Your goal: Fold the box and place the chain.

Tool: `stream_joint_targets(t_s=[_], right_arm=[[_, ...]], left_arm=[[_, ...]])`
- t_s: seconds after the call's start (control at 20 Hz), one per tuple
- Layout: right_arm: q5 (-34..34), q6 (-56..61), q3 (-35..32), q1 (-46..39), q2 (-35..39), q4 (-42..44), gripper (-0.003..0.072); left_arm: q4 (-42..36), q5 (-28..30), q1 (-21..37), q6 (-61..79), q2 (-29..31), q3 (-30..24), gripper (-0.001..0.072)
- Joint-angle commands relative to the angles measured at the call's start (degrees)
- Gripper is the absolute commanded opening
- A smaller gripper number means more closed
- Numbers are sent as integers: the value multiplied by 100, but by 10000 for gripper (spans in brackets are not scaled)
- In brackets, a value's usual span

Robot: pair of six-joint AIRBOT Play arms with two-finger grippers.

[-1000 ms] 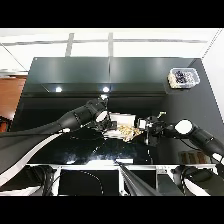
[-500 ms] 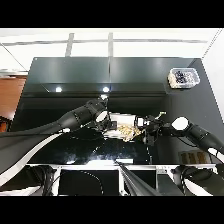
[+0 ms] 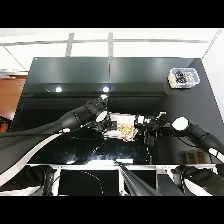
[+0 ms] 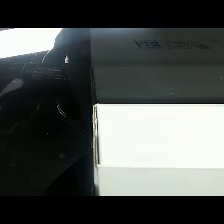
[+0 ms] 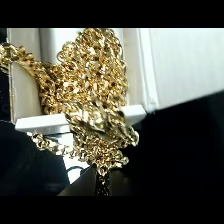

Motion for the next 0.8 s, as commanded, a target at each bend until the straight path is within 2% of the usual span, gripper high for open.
stream_joint_targets(t_s=[0.0, 0.15, 0.25, 0.4, 0.55, 0.75], right_arm=[[210, 1189, 46, -85, 378, -483, 43], [1102, 2153, 387, -339, 1058, -785, 43], [1744, 2677, 820, -474, 1523, -780, 43], [2365, 3252, 1554, -490, 1965, -673, 43], [2717, 3609, 2131, -492, 2002, -210, 44], [2559, 3641, 2531, -490, 2002, 761, 43]], left_arm=[[2, 0, 4, 2, 2, 0, 31], [2, 0, 4, 2, 2, 0, 32], [2, -2, 4, 2, 2, 0, 32], [0, -2, 4, 2, 2, 0, 32], [0, -2, 4, 2, 2, 0, 32], [2, -2, 4, 2, 2, 0, 31]])
